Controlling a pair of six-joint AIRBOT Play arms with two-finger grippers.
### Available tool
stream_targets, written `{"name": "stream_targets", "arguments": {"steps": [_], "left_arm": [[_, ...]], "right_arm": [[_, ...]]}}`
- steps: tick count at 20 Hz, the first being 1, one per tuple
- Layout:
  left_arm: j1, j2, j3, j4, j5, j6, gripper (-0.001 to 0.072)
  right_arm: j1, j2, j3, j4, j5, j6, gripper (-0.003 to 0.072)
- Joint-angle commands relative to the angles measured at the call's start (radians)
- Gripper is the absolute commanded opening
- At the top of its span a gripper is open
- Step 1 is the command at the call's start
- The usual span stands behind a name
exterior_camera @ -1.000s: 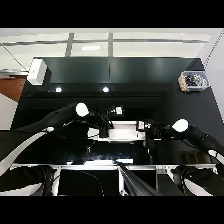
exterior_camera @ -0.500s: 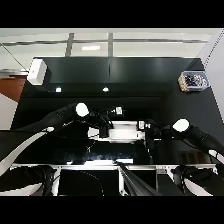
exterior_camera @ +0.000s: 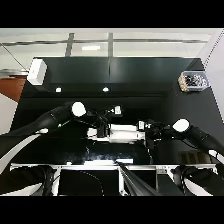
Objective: Fold the box and place the chain.
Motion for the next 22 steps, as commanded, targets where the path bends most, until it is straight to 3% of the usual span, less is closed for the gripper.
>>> {"name": "stream_targets", "arguments": {"steps": [1, 4, 5, 6, 7, 9, 10, 13, 16, 19, 22], "left_arm": [[0.019, 0.079, 0.001, 0.157, -0.097, -0.237, 0.0699], [0.045, 0.173, 0.001, 0.365, -0.217, -0.532, 0.0638], [0.053, 0.200, 0.001, 0.404, -0.259, -0.606, 0.0446], [0.063, 0.224, 0.001, 0.410, -0.315, -0.648, 0.0111], [0.066, 0.236, 0.000, 0.385, -0.369, -0.660, 0.0026], [0.053, 0.241, -0.026, 0.256, -0.409, -0.706, 0.0024], [0.037, 0.241, -0.060, 0.140, -0.367, -0.708, 0.0024], [-0.006, 0.240, -0.185, -0.253, -0.078, -0.663, 0.0025], [-0.019, 0.237, -0.252, -0.550, 0.228, -0.527, 0.0027], [-0.020, 0.205, -0.255, -0.727, 0.407, -0.411, 0.0029], [-0.020, 0.156, -0.255, -0.761, 0.454, -0.352, 0.0028]], "right_arm": [[0.000, 0.000, 0.001, 0.000, -0.002, 0.000, 0.0533], [0.000, 0.000, 0.001, 0.000, -0.005, 0.000, 0.0533], [0.000, 0.000, 0.001, 0.000, -0.005, 0.000, 0.0533], [0.000, 0.000, 0.001, 0.000, -0.005, 0.000, 0.0533], [0.000, 0.000, 0.001, 0.000, -0.005, 0.000, 0.0533], [0.000, 0.000, 0.001, 0.000, -0.006, 0.000, 0.0533], [0.000, 0.000, 0.001, 0.000, -0.006, 0.000, 0.0533], [0.000, 0.000, 0.001, 0.000, -0.011, 0.000, 0.0533], [0.000, 0.000, 0.001, 0.000, -0.010, 0.000, 0.0533], [0.000, 0.000, 0.001, 0.000, -0.011, 0.000, 0.0533], [0.000, 0.000, 0.001, -0.001, -0.013, 0.000, 0.0533]]}}
